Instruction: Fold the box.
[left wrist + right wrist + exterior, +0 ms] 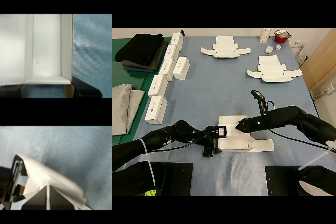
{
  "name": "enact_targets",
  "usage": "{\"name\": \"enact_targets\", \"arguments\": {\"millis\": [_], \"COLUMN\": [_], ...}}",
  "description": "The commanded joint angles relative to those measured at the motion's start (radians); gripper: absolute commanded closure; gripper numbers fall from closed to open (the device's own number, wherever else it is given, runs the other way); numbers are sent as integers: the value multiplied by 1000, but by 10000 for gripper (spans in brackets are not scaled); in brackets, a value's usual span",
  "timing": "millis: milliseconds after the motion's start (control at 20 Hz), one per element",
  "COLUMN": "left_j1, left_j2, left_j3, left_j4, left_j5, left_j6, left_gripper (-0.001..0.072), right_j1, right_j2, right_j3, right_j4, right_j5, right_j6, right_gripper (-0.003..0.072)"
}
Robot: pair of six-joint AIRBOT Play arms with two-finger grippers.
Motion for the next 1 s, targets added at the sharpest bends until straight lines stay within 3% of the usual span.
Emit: {"name": "enact_targets", "arguments": {"millis": [0,200,550,800,950], "left_j1": [0,0,0,0,0], "left_j2": [1,1,1,1,1], "left_j3": [0,0,0,0,0], "left_j4": [0,0,0,0,0], "left_j5": [0,0,0,0,0], "left_j6": [0,0,0,0,0], "left_gripper": [252,252,251,252,251], "right_j1": [-11,-2,-3,-5,-2], "right_j2": [-132,-198,-182,-33,111], "right_j3": [20,20,21,60,61], "right_j4": [8,9,9,-22,-34], "right_j5": [28,17,18,-69,-254], "right_j6": [-19,-27,-29,-102,-210], "right_gripper": [639,639,639,639,639]}}
